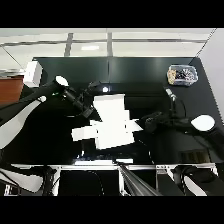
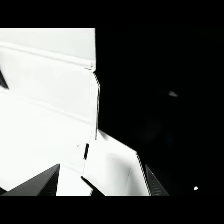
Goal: Fold the box and place the chain.
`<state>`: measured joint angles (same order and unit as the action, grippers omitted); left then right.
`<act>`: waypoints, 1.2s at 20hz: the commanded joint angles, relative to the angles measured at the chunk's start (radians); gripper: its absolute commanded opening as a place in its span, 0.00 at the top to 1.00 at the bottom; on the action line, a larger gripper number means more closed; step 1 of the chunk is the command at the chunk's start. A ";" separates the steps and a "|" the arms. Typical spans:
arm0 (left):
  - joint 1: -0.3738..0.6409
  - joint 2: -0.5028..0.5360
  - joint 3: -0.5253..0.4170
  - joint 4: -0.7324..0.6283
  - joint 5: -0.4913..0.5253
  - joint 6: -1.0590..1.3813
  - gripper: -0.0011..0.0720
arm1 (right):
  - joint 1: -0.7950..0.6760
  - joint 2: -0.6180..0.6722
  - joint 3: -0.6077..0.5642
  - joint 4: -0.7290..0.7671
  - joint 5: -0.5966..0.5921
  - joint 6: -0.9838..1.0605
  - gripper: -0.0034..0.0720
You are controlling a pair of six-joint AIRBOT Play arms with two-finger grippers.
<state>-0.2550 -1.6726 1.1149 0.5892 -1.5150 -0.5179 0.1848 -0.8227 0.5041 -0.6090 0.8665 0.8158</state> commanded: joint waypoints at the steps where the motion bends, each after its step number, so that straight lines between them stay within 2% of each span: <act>1: -0.001 0.129 -0.135 -0.146 0.056 0.105 0.96 | -0.037 0.002 0.195 -0.277 0.324 0.043 0.16; 3: -0.010 0.203 -0.279 -0.226 0.171 0.253 0.96 | -0.037 0.002 0.213 -0.312 0.347 0.027 0.16; 4: -0.019 0.210 -0.318 -0.229 0.200 0.346 0.96 | -0.037 0.001 0.208 -0.318 0.325 -0.004 0.16; 6: -0.045 0.203 -0.333 -0.134 0.220 0.622 0.96 | -0.037 0.001 0.191 -0.327 0.247 -0.080 0.16; 7: -0.060 0.203 -0.333 -0.109 0.260 0.679 0.96 | -0.037 0.001 0.184 -0.329 0.211 -0.138 0.16; 10: -0.104 0.203 -0.332 -0.108 0.453 0.684 0.96 | -0.037 0.001 0.183 -0.334 0.164 -0.296 0.16; 11: -0.113 0.203 -0.327 -0.103 0.476 0.671 0.96 | -0.037 0.000 0.180 -0.334 0.161 -0.328 0.16; 15: -0.121 0.203 -0.320 -0.090 0.518 0.669 0.96 | -0.009 -0.002 0.093 -0.327 0.143 -0.410 0.16; 20: -0.126 0.203 -0.315 -0.084 0.576 0.641 0.96 | 0.140 -0.006 -0.065 -0.327 -0.050 -0.513 0.16; 24: -0.185 0.202 -0.309 0.008 0.649 0.568 0.96 | 0.215 -0.010 -0.109 -0.335 -0.143 -0.555 0.16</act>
<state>-0.4061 -1.4704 0.8024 0.5343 -0.9249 0.0982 0.3462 -0.8299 0.4335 -0.9398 0.8101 0.3119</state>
